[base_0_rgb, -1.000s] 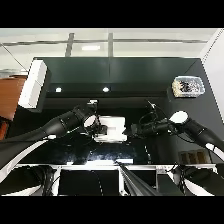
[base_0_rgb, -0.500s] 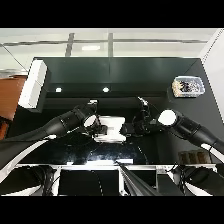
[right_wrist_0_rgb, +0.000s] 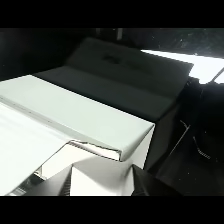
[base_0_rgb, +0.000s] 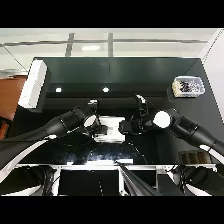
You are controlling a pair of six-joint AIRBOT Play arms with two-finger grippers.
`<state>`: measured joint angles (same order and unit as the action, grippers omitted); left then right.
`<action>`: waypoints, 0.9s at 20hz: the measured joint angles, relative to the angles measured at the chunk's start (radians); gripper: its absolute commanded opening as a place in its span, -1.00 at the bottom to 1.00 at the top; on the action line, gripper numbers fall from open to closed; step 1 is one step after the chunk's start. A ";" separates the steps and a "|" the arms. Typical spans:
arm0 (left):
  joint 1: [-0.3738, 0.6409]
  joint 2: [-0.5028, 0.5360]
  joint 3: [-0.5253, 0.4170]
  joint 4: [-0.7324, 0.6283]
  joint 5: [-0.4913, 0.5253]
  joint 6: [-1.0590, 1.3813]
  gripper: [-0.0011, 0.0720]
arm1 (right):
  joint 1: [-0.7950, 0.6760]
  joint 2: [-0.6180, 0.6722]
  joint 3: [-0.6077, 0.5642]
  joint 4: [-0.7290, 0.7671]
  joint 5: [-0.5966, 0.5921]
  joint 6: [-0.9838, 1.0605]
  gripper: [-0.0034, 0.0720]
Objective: Fold the box and place the chain.
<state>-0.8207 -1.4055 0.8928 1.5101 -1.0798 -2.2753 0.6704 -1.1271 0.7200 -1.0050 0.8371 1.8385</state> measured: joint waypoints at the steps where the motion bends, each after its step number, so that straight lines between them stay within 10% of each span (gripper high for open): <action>1: 0.000 0.000 0.000 0.000 0.000 0.002 -0.88 | 0.007 0.000 0.001 -0.012 -0.001 0.015 0.08; 18: 0.000 0.000 0.000 -0.001 0.002 0.002 -0.88 | 0.049 -0.040 0.016 -0.097 -0.006 0.095 0.02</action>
<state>-0.8207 -1.4055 0.8928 1.5093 -1.0779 -2.2734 0.7197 -1.1667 0.7364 -1.1015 0.8310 1.9339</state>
